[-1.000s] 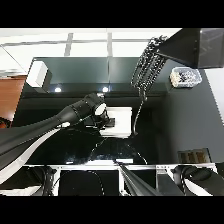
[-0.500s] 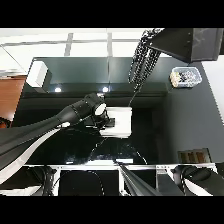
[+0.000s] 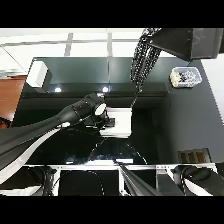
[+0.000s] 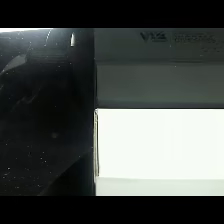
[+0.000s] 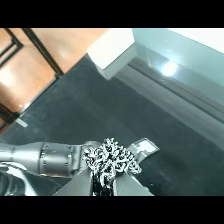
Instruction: Fold the box and place the chain.
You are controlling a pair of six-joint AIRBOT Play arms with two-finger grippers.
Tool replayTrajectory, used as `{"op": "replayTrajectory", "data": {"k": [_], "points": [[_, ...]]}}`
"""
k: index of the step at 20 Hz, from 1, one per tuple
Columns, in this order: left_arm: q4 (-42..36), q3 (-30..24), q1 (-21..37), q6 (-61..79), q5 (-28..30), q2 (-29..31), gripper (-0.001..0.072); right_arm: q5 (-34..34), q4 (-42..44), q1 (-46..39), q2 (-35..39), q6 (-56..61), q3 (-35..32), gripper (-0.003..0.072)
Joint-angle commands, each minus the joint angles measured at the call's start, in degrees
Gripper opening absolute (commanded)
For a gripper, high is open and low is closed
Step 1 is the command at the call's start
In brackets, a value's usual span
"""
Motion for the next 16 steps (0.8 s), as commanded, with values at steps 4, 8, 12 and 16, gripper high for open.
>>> {"op": "replayTrajectory", "data": {"k": [4, 8, 12, 16], "points": [[0.02, 0.02, 0.02, 0.02, -0.22, 0.00, 0.0027, 1.07, -5.33, 0.00, 0.00, 0.26, 0.02, 0.0015], [0.00, 0.02, 0.02, 0.02, -0.22, 0.00, 0.0028, 0.90, -2.78, 0.00, 0.00, 0.39, 0.02, 0.0015], [0.02, 0.02, 0.02, 0.02, -0.22, 0.00, 0.0027, -0.22, 0.55, 0.00, 0.00, 0.37, 0.04, 0.0015], [0.00, 0.02, 0.02, 0.02, -0.22, 0.00, 0.0028, -3.10, 3.17, 0.00, 0.00, 0.35, 0.04, 0.0015]]}}
